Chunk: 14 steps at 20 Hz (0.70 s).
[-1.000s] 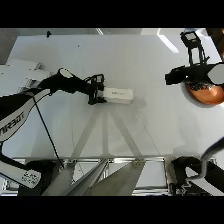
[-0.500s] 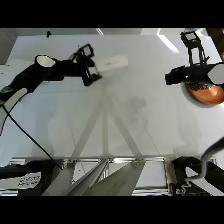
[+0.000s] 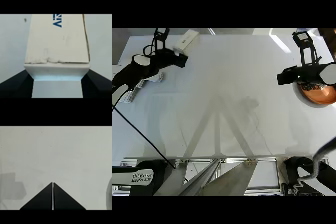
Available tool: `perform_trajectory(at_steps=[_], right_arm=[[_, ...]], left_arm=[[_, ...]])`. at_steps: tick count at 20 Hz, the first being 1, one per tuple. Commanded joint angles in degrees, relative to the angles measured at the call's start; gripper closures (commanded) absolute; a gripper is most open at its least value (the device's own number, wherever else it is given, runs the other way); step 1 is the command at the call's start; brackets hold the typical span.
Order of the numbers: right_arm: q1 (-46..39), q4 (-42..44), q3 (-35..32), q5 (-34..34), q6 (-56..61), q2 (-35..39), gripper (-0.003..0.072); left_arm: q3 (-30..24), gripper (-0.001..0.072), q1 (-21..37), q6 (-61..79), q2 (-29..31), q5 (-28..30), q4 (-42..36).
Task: Fold the box and place the chain.
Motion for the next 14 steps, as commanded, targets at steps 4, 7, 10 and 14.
perform_trajectory(at_steps=[4,7,10,14], right_arm=[[0.0,0.0,0.02,0.0,0.0,0.04,0.0672],[0.0,0.0,0.0,0.0,0.0,0.04,0.0672],[0.0,0.0,0.0,0.02,0.0,0.04,0.0672],[0.0,0.0,0.0,0.0,0.0,0.04,0.0672]], left_arm=[[-0.13,0.0705,4.35,-36.44,-9.01,0.07,31.01],[-0.13,0.0702,4.68,-40.24,-11.43,-2.01,39.41],[-0.13,0.0278,4.68,-40.19,-11.85,-4.7,40.57],[-0.13,0.0011,4.68,-40.19,-9.22,-6.43,40.54]])
